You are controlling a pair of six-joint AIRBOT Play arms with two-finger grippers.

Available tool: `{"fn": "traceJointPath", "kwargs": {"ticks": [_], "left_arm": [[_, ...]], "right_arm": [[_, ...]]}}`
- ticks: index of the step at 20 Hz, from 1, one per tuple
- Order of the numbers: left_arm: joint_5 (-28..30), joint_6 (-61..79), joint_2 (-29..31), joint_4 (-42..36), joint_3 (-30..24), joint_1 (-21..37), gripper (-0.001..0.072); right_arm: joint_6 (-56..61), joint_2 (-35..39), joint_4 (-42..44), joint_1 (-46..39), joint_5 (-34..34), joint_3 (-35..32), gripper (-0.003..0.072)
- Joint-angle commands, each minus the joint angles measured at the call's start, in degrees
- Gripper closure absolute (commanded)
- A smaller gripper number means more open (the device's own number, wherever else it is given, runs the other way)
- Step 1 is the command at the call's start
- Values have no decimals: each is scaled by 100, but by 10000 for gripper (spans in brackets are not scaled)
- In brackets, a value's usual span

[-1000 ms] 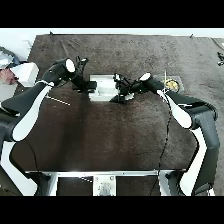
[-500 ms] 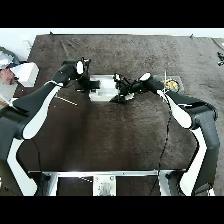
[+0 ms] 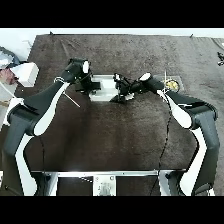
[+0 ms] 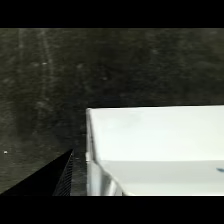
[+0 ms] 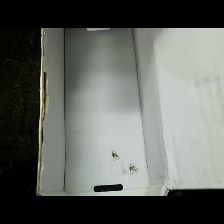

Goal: Fold the box and place the chain.

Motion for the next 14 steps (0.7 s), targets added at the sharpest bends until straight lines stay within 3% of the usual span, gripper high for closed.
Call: {"fn": "traceJointPath", "kwargs": {"ticks": [1, 6, 7, 9, 10, 13, 14], "left_arm": [[-151, -142, -52, 326, 59, -17, 403], [-155, -120, -61, 372, 61, -20, 404], [-160, -101, -61, 374, 61, -20, 486], [-153, 4, -61, 363, 61, -20, 507], [-146, 63, -61, 352, 61, -33, 590], [-133, 177, -61, 372, 61, -98, 608], [-116, 188, -61, 374, 61, -96, 699]], "right_arm": [[2, 4, 0, -2, 0, 2, 568], [0, 4, 0, -2, 0, 2, 568], [2, 4, 0, -2, 0, 2, 567], [2, 4, 0, -2, 0, 2, 568], [2, 4, 0, -2, 2, 2, 568], [0, 4, 0, -2, 0, 2, 567], [2, 4, 0, -2, 0, 2, 568]]}}
